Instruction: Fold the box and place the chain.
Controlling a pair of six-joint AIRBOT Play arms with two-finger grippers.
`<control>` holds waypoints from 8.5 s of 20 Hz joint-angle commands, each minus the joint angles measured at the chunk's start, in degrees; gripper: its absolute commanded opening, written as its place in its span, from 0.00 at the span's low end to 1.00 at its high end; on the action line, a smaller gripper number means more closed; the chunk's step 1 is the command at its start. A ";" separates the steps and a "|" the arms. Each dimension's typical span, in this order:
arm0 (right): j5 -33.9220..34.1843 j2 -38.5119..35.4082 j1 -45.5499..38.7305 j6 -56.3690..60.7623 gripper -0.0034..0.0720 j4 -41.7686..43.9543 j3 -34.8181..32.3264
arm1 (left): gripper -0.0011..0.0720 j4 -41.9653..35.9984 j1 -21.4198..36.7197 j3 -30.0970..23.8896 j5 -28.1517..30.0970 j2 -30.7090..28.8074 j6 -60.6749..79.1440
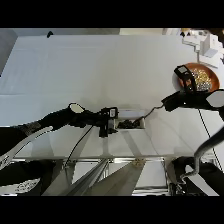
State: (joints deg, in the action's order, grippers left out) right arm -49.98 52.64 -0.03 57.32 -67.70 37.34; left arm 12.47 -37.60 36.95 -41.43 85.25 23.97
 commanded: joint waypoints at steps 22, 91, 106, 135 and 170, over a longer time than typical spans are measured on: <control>-8.72 27.15 9.25 38.42 0.49 -25.57 13.18 | 0.20 0.00 0.00 0.02 0.02 -0.04 0.02; -13.53 0.17 33.68 29.11 0.37 -6.12 15.54 | 0.20 0.00 0.00 0.02 0.02 -0.04 0.02; -10.01 19.82 8.79 27.63 0.51 -19.85 19.41 | 0.20 0.00 0.00 0.02 0.02 -0.04 0.00; -8.61 29.18 10.21 32.37 0.07 -25.57 14.91 | 0.20 0.00 0.00 0.02 0.02 -0.04 0.02; -1.27 -4.87 38.77 30.67 0.07 3.43 14.88 | 0.20 0.00 0.00 0.02 -0.39 -0.04 0.02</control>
State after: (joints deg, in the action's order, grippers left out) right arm -55.31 47.62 38.30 88.44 -67.05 52.21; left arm 12.47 -37.60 36.95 -41.82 85.25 23.97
